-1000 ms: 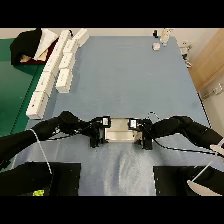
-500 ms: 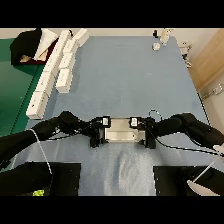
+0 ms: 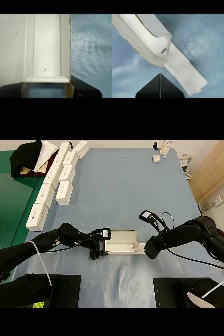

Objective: Fold the box.

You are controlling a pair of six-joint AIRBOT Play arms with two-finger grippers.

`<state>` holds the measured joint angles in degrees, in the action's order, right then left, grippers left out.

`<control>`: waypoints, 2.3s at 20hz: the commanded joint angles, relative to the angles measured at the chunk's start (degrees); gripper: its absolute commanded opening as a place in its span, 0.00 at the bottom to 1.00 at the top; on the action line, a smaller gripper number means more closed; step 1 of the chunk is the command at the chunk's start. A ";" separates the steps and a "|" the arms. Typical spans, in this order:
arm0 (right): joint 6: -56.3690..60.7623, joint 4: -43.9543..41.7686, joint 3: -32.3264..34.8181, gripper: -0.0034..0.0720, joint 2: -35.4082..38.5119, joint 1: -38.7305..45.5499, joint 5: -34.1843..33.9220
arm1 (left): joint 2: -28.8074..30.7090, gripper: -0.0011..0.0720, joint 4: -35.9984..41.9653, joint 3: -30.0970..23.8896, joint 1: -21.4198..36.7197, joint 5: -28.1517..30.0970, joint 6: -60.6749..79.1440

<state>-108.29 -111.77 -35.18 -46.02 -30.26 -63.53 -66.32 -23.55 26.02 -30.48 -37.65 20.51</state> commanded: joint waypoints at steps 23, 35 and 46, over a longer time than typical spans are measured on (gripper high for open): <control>15.65 -18.97 -7.23 0.05 -28.83 -2.25 22.47 | -0.02 0.66 -0.02 0.04 -0.02 0.02 0.02; 11.61 -4.72 -8.79 0.05 -16.46 -2.21 21.62 | -0.02 0.66 -0.02 0.04 -0.02 0.02 0.04; -11.52 -2.97 -3.23 0.47 0.04 -2.25 -5.38 | -0.02 0.66 -0.02 0.04 -0.02 0.02 0.04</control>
<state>-112.53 -115.28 -40.10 -48.38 -32.51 -60.23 -66.32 -23.53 26.00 -30.48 -37.56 20.53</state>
